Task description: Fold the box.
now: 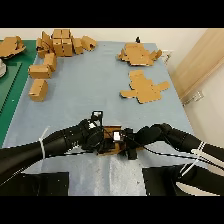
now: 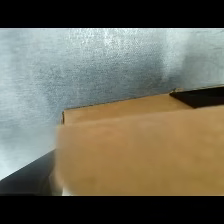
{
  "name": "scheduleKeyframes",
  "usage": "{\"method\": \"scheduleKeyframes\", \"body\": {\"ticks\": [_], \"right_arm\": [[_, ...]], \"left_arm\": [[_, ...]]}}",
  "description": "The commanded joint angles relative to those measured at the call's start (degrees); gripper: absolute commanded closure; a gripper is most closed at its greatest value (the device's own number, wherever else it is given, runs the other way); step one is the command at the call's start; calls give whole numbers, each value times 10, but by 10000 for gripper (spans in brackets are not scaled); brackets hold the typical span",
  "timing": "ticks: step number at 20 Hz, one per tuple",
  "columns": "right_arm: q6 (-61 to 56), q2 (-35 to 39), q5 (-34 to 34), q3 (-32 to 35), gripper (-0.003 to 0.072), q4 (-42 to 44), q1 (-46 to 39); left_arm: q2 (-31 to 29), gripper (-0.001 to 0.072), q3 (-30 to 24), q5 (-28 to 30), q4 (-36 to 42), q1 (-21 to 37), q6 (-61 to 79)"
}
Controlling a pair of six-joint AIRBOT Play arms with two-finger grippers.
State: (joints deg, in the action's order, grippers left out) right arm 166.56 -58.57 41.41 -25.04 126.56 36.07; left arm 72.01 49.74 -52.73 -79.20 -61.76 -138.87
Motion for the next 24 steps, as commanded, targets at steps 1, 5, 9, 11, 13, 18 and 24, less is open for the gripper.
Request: {"method": "scheduleKeyframes", "body": {"ticks": [1,5,9,11,13,18,24], "right_arm": [[-1,0,0,0,174,-1,0],[-1,0,0,0,174,-1,0],[0,0,0,0,174,-1,0],[-1,0,0,0,174,-1,0],[-1,0,0,0,175,-1,0],[-1,0,0,0,174,-1,0],[-1,0,0,0,175,-1,0]], "left_arm": [[-24,208,0,-10,-14,1,-2],[-54,209,0,-60,-46,1,-7],[-80,209,0,-93,-72,1,-13],[-95,259,0,-99,-73,1,-13],[-113,257,0,-105,-77,1,-13],[-147,701,0,-163,-132,1,-11],[-146,700,-29,-86,-180,86,271]]}}
